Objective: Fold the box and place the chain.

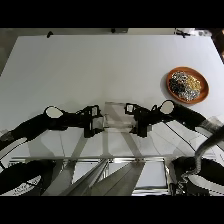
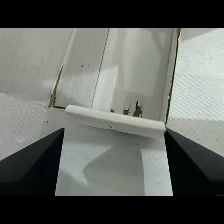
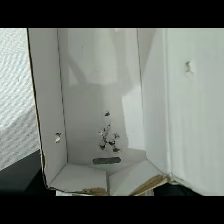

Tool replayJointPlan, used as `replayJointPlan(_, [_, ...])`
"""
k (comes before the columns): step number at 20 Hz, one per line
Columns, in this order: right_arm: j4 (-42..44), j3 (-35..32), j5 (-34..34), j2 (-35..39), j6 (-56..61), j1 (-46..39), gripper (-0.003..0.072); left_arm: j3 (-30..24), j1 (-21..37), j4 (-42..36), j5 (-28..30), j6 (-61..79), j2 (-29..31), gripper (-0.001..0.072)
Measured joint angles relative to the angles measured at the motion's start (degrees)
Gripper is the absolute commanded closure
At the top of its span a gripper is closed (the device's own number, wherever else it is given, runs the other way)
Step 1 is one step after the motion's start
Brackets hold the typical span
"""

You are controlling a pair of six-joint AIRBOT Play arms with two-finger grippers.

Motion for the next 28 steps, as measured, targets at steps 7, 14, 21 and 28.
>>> replayJointPlan(7, [0.0, 0.0, 0.0, 0.0, 0.0, 0.0, 0.0173, 0.0, 0.2, -0.9, -0.7, 9.1, -0.7, -0.0007])
replayJointPlan(14, [0.0, 0.0, 0.0, 0.0, 0.0, 0.0, 0.0173, 0.0, -0.1, -4.7, 0.0, 13.7, -2.4, -0.0007])
replayJointPlan(21, [-0.1, 0.0, 0.0, 0.0, -0.1, 0.0, 0.0173, 0.0, -1.7, -7.6, 0.7, 17.3, -4.2, -0.0007])
replayJointPlan(28, [-0.3, 0.0, 0.1, 0.0, -0.3, 0.0, 0.0173, 0.0, -5.4, -8.8, -0.9, 17.7, -5.7, 0.0012])
